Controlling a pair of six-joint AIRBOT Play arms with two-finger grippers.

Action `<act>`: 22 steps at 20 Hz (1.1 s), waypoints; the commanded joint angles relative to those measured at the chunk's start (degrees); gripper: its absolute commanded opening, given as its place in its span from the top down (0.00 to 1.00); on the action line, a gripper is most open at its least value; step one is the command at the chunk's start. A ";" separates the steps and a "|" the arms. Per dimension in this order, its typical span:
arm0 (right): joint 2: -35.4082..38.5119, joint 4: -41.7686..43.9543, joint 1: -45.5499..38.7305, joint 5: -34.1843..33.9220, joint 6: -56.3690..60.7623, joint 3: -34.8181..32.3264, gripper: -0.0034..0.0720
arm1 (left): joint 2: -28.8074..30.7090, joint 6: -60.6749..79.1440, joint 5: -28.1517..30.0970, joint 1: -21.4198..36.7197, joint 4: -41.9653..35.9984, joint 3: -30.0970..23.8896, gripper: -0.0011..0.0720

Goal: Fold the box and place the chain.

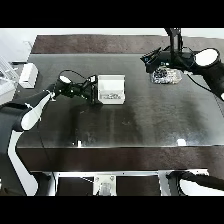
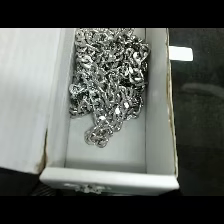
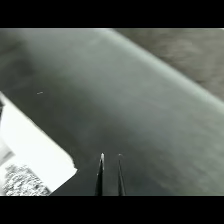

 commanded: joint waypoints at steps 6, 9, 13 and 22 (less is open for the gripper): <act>-19.58 15.28 -3.80 15.06 -17.99 10.27 0.84 | -0.02 0.02 0.04 -0.02 0.02 -0.02 0.27; -23.98 15.30 -3.21 15.08 -20.50 15.04 0.85 | -0.02 0.02 0.04 -0.02 0.02 -0.02 0.27; -28.04 15.28 -2.23 15.15 -22.05 19.54 0.85 | -0.02 0.02 0.07 -0.02 0.02 -0.02 0.27; -33.90 13.81 1.29 21.11 -23.78 25.81 0.86 | -0.02 0.02 0.09 -0.02 0.02 -0.02 0.27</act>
